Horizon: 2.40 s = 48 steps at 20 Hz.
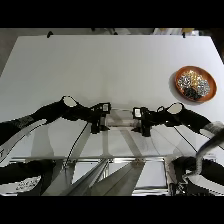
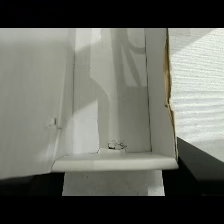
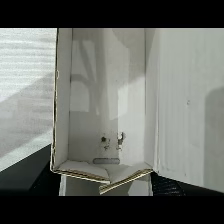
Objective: Fold the box and place the chain.
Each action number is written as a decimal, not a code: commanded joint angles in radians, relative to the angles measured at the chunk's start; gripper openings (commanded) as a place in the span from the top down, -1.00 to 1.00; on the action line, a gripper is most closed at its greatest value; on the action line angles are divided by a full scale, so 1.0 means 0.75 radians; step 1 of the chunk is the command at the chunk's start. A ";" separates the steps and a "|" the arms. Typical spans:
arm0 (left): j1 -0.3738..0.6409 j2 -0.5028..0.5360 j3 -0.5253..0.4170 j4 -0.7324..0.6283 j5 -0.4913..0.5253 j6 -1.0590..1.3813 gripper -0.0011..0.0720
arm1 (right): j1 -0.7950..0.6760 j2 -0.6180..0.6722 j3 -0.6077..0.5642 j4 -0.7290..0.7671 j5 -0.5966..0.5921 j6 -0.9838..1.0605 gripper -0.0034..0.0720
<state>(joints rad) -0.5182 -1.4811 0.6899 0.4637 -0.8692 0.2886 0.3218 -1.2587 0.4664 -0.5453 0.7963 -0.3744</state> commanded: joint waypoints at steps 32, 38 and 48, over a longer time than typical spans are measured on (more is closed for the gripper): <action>-0.001 0.001 -0.001 0.000 -0.004 -0.001 0.40 | 0.000 0.500 0.002 -0.287 0.046 0.868 0.58; -0.001 0.001 -0.001 -0.001 -0.004 -0.001 0.40 | 0.017 0.422 0.002 0.123 -0.184 0.868 0.88; -0.001 0.001 -0.001 0.000 -0.004 -0.001 0.40 | 0.111 0.062 0.002 0.377 -0.595 0.951 0.88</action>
<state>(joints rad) -0.5194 -1.4811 0.6891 0.4603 -0.8711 0.2844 0.3954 -1.1507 0.4671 -0.2897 0.4011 0.2977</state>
